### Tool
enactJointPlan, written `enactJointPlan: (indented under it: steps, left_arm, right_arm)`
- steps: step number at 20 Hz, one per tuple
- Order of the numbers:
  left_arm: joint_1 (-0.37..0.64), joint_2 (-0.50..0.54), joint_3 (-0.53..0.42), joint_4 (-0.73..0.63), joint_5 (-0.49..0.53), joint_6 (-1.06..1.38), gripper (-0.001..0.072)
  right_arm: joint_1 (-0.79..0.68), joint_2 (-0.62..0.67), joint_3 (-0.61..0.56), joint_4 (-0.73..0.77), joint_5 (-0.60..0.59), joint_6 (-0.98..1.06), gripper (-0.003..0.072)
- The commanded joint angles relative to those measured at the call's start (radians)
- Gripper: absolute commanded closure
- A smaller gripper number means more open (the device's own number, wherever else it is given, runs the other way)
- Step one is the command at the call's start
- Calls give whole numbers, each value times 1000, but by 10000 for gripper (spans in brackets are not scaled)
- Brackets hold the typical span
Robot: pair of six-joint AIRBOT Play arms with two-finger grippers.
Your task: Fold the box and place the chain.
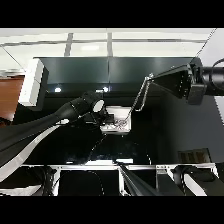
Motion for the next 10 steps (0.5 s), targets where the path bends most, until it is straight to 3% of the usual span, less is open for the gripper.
enactJointPlan:
  steps: [1, 6, 10]
  left_arm:
    - [0, 0, 0, 0, 0, 0, 682]
    - [0, 0, 0, 0, 1, 0, 682]
    - [0, 0, 0, 0, 0, 0, 682]
  right_arm:
    - [-5, 0, 1, 16, 37, 33, 674]
    - [-5, 0, 0, 129, 8, 36, 674]
    - [-5, -2, -19, 126, -8, 37, 674]
